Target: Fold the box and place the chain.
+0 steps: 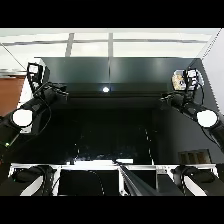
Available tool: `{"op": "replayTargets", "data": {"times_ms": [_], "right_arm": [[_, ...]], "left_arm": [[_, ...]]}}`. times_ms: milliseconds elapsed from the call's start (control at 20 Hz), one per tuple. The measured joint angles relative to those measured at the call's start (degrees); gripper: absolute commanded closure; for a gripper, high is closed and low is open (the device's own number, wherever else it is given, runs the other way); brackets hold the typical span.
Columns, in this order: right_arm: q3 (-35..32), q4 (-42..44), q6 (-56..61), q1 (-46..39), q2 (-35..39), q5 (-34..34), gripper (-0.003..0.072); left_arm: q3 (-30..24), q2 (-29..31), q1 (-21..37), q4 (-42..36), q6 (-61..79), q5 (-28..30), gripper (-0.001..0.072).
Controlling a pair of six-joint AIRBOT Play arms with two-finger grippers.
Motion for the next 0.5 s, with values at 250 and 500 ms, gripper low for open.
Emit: {"op": "replayTargets", "data": {"times_ms": [250, 500], "right_arm": [[-0.07, -0.11, -0.04, 0.00, 0.00, -0.42, 0.0670], [-0.07, -0.11, -0.07, 0.00, 0.00, -0.52, 0.0670]], "left_arm": [[-0.17, 0.02, -0.17, 0.00, 0.17, 0.70, 0.0683], [-0.17, 0.00, -0.17, -0.02, 0.17, 1.01, 0.0683]]}}
